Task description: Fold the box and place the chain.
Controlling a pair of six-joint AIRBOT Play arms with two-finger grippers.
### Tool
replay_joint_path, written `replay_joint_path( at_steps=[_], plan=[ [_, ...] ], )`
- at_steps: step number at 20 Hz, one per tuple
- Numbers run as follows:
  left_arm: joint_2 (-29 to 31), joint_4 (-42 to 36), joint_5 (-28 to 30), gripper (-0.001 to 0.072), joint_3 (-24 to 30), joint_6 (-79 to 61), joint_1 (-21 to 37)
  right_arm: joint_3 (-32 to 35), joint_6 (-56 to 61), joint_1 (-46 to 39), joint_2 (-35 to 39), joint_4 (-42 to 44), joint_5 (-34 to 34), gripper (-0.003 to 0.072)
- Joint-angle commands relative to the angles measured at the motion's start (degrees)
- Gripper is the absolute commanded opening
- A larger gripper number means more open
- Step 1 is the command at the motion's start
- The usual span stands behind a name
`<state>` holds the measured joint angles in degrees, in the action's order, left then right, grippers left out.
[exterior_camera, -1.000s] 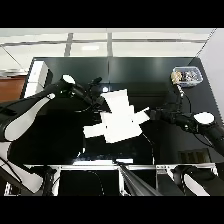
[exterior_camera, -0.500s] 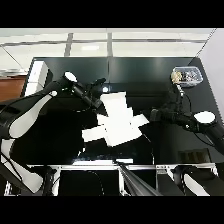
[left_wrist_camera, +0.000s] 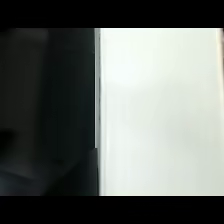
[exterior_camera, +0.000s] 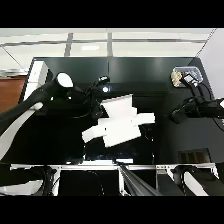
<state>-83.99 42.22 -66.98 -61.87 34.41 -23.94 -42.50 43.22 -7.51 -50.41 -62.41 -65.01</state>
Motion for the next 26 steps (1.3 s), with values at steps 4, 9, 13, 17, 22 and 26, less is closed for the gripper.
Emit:
replay_joint_path(
  at_steps=[4, 9, 13, 17, 22, 26],
  plan=[
    [3.0, 5.5, 20.2, 0.0023, 7.0, -24.6, -4.5, -0.5, -0.6, -0.1, 0.2, 6.6, 2.4, 0.0652],
    [-1.0, 4.9, 18.2, 0.0023, 6.4, -29.1, -6.1, 7.6, -18.3, 8.1, -0.7, 7.0, 7.8, 0.0653],
    [-1.2, 5.2, 17.0, 0.0023, 5.9, -29.8, -6.1, 12.9, -25.6, 16.0, -1.0, 8.0, 15.0, 0.0654],
    [-1.2, 5.1, 17.2, 0.0024, 5.7, -28.2, -6.1, 15.7, -32.7, 21.4, -2.2, 8.9, 18.2, 0.0653],
    [-1.2, 5.1, 17.3, 0.0024, 5.7, -28.2, -6.1, 15.7, -47.3, 26.5, -6.6, 19.3, 18.4, 0.0652],
    [-1.2, 5.1, 17.4, 0.0023, 5.7, -28.3, -6.1, 15.7, -48.9, 30.6, -9.0, 19.3, 19.2, 0.0652]
  ],
)
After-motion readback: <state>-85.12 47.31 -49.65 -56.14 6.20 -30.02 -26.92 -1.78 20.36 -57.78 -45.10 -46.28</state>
